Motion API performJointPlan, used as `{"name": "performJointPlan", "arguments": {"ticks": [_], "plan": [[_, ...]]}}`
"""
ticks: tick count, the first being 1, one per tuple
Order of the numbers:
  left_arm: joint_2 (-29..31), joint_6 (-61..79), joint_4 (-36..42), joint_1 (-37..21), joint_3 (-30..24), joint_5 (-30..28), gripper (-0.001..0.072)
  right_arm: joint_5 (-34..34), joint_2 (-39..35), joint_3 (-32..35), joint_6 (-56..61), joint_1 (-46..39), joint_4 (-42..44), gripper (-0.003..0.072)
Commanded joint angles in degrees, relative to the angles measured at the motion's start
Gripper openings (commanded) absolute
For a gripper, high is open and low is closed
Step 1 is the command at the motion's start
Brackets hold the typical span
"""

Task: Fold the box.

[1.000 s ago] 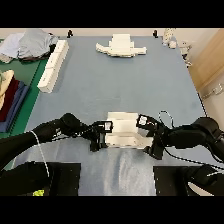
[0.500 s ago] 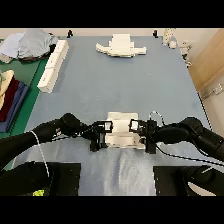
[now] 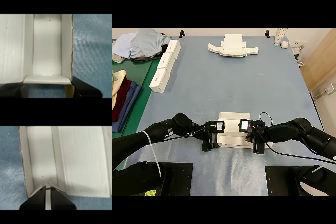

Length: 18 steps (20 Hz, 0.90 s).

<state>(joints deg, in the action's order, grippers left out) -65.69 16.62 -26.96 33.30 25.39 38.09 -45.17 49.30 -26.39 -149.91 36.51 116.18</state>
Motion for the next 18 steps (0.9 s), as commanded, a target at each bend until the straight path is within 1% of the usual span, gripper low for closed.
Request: {"name": "performJointPlan", "arguments": {"ticks": [1, 3, 4, 5, 6, 7, 15, 17, 18], "plan": [[0.00, -0.02, 0.00, -0.07, 0.04, 0.00, 0.0524, 1.09, 0.98, 0.02, -3.23, 0.04, 3.37, 0.0084], [0.00, -0.02, 0.00, -0.07, 0.04, 0.00, 0.0525, 1.25, 1.55, 0.02, -4.26, 0.04, 3.69, 0.0085], [0.00, -0.02, 0.00, -0.07, 0.04, 0.00, 0.0525, 1.27, 1.84, 0.02, -4.26, 0.04, 3.69, 0.0118], [0.00, -0.02, 0.00, -0.07, 0.04, 0.00, 0.0525, 1.38, 2.03, 0.02, -4.24, 0.04, 3.69, 0.0307], [0.00, -0.02, 0.00, -0.07, 0.04, 0.00, 0.0524, 1.66, 2.19, 0.02, -4.26, 0.04, 3.67, 0.0562], [0.00, -0.02, 0.00, -0.07, 0.04, 0.00, 0.0525, 1.68, 2.16, 0.02, -4.26, 0.04, 3.65, 0.0645], [0.00, -0.02, 0.00, -0.07, 0.04, 0.00, 0.0524, 1.42, 2.03, -0.02, -4.13, 0.04, 3.02, 0.0648], [0.00, -0.02, 0.00, -0.07, 0.04, 0.00, 0.0524, 0.13, 1.92, -0.48, -1.84, 0.00, 2.12, 0.0645], [0.00, -0.02, 0.00, -0.07, 0.04, 0.00, 0.0525, -1.38, 1.66, -1.11, 1.75, -0.02, 0.70, 0.0643]]}}
